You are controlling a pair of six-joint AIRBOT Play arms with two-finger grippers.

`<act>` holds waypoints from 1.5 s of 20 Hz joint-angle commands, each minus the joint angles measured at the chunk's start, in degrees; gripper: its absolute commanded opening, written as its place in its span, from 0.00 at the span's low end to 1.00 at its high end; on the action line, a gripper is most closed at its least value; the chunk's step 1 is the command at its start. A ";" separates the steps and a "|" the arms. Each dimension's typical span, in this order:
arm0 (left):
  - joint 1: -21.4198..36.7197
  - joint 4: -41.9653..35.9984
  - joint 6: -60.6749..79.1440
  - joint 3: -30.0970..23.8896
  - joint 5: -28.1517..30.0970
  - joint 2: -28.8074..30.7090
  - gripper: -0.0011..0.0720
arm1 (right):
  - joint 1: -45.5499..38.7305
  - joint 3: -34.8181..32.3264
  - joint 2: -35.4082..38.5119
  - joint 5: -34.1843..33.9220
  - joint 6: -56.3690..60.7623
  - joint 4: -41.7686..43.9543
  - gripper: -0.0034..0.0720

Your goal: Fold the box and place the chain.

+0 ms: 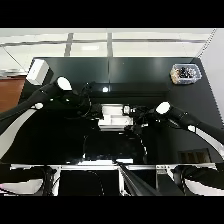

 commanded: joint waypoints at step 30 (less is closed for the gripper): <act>-18.25 33.86 -38.62 6.95 1.07 -3.48 0.14 | 0.00 0.04 -0.02 -0.26 -2.93 0.02 0.21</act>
